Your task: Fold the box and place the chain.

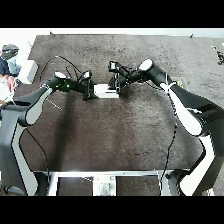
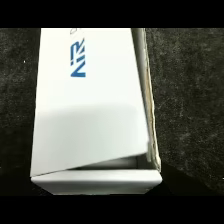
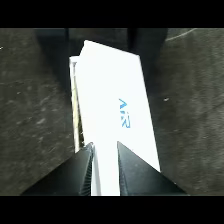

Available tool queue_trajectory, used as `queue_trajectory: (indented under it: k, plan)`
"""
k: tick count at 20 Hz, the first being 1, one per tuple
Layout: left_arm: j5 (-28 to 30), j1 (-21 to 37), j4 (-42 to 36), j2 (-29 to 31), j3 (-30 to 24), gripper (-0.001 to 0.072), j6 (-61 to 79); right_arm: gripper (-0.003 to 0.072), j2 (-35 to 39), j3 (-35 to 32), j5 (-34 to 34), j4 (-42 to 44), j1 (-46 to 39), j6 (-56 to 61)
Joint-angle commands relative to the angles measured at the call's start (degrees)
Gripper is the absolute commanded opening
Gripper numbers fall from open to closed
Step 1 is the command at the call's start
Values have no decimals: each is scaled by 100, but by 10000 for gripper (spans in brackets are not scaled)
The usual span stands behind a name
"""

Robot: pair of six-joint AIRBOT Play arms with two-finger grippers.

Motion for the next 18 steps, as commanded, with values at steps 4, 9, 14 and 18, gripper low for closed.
queue_trajectory:
  k: [4,9,14,18]
  plan:
    - [20,-2,0,4,-2,289,-9,167,-90,-7,415,-116,9,249]
    - [20,-2,-2,4,-2,289,-9,361,-79,-2,564,46,-13,251]
    - [20,-2,0,4,-2,289,-9,306,-44,-2,566,1421,-323,254]
    - [20,-2,0,4,-2,289,-9,15,-55,-2,557,2144,-485,382]
